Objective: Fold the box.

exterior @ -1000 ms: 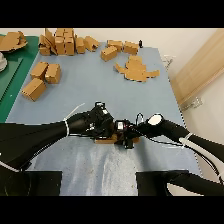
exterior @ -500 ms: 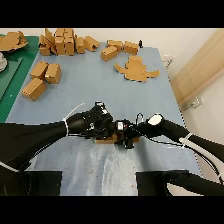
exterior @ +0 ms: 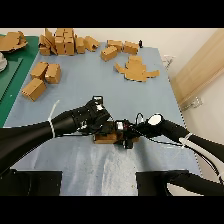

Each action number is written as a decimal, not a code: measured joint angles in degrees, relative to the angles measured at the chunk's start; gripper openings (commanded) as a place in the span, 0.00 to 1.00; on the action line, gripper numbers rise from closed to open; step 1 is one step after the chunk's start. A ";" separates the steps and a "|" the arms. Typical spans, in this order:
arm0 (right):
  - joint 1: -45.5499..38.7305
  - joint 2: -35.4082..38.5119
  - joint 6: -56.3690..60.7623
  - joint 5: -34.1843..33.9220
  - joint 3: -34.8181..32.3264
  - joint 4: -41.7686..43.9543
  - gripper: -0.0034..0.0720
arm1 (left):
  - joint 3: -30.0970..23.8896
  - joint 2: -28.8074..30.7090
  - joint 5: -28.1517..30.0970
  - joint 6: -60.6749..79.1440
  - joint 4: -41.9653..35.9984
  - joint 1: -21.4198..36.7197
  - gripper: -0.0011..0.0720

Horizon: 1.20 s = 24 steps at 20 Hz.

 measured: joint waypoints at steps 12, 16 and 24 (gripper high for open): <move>0.00 0.00 0.00 0.02 0.00 -0.09 0.72 | -1.62 12.00 -9.49 5.75 7.80 0.48 0.03; 0.00 0.00 0.02 0.00 0.00 -0.09 0.72 | -10.58 16.79 -10.27 14.86 12.46 7.56 0.03; 0.00 0.00 0.02 0.00 0.00 -0.11 0.72 | -22.51 18.25 11.56 92.48 -34.23 40.11 0.03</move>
